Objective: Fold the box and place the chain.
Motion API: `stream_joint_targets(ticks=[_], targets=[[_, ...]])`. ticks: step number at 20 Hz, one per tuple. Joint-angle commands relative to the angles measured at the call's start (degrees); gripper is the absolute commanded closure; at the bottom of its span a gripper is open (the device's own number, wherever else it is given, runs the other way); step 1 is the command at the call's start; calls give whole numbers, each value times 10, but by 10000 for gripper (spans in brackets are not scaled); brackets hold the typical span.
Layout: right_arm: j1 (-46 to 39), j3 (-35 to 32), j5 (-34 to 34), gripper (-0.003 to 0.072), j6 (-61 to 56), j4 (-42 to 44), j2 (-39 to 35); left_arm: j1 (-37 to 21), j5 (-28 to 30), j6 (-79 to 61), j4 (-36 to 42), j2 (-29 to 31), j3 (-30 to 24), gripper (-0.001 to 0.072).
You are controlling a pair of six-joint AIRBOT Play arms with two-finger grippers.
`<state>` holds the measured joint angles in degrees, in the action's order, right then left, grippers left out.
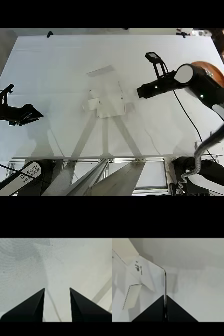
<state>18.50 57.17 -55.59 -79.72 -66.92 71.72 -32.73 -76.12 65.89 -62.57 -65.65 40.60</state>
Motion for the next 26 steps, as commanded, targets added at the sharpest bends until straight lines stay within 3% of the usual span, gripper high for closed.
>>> stream_joint_targets(ticks=[1,6,13,19,23,25,26], targets=[[14,-49,27,677,-60,-56,-1,0,0,0,0,0,0,371],[14,-154,96,677,-75,-72,-56,0,0,0,0,0,0,371],[14,-182,135,677,-170,-180,-119,0,26,1,8,1,0,371],[14,-241,144,677,-180,-189,-155,3,25,-28,94,0,0,374],[14,-244,141,676,-179,-189,-172,86,-33,-202,202,0,-1,377],[14,-244,140,676,-177,-188,-172,171,-63,-265,232,0,0,378],[14,-244,140,676,-177,-188,-172,223,-46,-282,231,0,0,392]])
